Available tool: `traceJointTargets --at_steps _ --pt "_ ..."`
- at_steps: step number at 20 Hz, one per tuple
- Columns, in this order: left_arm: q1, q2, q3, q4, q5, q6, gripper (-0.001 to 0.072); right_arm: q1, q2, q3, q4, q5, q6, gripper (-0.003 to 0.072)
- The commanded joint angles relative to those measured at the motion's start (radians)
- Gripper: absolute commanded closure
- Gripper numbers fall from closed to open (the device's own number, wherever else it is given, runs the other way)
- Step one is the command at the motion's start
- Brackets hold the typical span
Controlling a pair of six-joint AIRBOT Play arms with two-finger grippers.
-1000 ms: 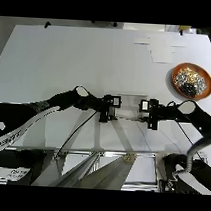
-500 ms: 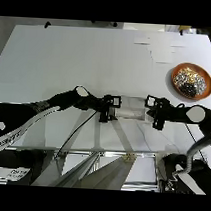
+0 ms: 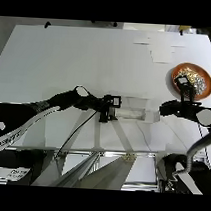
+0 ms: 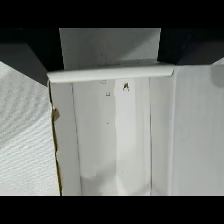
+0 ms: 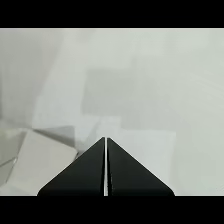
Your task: Fold the box and place the chain.
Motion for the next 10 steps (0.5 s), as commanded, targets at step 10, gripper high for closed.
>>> traceJointTargets --at_steps 10 --pt "0.000 0.000 0.000 0.000 0.000 0.000 0.0503 -0.039 -0.254 0.001 0.225 0.150 0.159 0.0665"
